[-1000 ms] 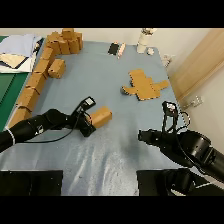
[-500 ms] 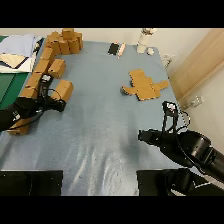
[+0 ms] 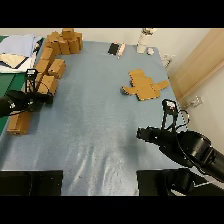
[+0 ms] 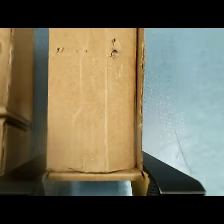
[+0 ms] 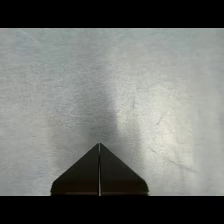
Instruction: Fold the box.
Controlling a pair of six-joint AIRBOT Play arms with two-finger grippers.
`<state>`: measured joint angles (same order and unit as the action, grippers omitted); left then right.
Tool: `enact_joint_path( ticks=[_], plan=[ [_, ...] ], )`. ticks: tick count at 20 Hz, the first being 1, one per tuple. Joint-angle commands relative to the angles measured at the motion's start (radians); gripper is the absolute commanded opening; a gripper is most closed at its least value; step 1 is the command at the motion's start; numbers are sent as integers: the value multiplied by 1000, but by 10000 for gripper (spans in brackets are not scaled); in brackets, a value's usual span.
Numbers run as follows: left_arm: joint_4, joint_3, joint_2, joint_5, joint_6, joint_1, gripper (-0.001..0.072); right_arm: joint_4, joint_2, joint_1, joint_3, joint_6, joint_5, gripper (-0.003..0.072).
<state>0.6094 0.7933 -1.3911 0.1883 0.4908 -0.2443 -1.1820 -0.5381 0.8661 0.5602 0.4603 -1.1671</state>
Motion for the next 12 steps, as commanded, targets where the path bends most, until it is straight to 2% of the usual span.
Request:
enact_joint_path(
  ticks=[1,8,12],
  plan=[
    [0,113,-97,10,32,14,360,0,1,0,1,0,28,3],
    [1,349,-269,27,87,13,360,-3,1,0,2,0,104,3],
    [2,414,-343,36,87,13,360,8,1,0,2,0,105,3]
  ],
)
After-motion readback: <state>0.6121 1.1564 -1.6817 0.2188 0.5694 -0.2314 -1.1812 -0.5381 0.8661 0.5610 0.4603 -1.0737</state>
